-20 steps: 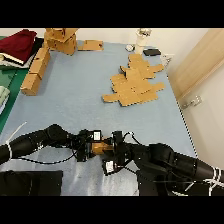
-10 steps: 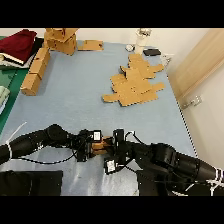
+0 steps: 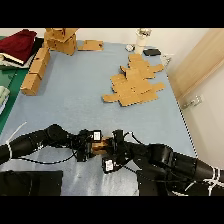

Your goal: Fold the box.

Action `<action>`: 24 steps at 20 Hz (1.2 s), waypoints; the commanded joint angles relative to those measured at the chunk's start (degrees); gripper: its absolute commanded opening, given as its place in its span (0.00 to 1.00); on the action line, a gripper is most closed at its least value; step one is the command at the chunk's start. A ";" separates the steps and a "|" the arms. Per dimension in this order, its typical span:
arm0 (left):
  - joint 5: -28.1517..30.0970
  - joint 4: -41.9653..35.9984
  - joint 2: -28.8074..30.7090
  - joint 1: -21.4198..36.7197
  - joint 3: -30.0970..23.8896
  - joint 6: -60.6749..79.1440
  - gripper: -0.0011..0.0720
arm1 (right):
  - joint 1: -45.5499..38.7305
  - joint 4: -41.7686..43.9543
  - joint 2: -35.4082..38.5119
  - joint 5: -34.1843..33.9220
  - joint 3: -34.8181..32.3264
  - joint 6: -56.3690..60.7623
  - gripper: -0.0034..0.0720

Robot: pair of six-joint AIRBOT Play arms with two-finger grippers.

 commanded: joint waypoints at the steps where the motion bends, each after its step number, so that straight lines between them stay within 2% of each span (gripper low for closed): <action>1: 0.00 0.02 0.02 0.02 0.04 0.00 0.85 | 0.33 2.25 -0.13 -0.57 0.02 0.15 0.39; 5: 0.00 0.02 0.02 0.02 0.04 -0.02 0.85 | 0.33 5.05 -0.13 -3.28 0.02 -0.02 0.39; 10: 0.00 0.02 0.02 0.02 0.04 0.00 0.85 | 0.33 5.03 -0.09 -3.28 0.04 0.00 0.40; 14: 0.00 0.02 0.02 0.02 0.07 0.00 0.85 | 0.33 4.96 2.86 -3.30 0.04 -0.02 0.40; 17: 0.00 0.02 0.02 0.02 0.04 0.00 0.85 | 0.33 5.79 5.16 -4.26 0.39 0.09 0.45; 19: 0.00 0.02 0.02 0.02 0.04 0.00 0.85 | 0.33 11.85 7.06 -9.79 1.62 3.32 0.45; 21: 0.00 0.02 0.02 0.02 0.07 -0.02 0.85 | 0.33 21.70 9.70 -18.84 2.16 16.41 0.44; 22: 0.00 0.02 0.02 0.02 0.04 0.00 0.85 | 0.33 26.01 10.60 -23.17 2.08 26.99 0.33; 23: 0.00 0.02 0.02 0.02 0.07 0.00 0.85 | 0.33 29.16 10.82 -26.73 1.73 38.58 0.12; 24: 0.00 0.02 0.02 0.02 0.04 0.00 0.85 | 0.33 32.15 10.80 -28.44 0.87 47.04 0.05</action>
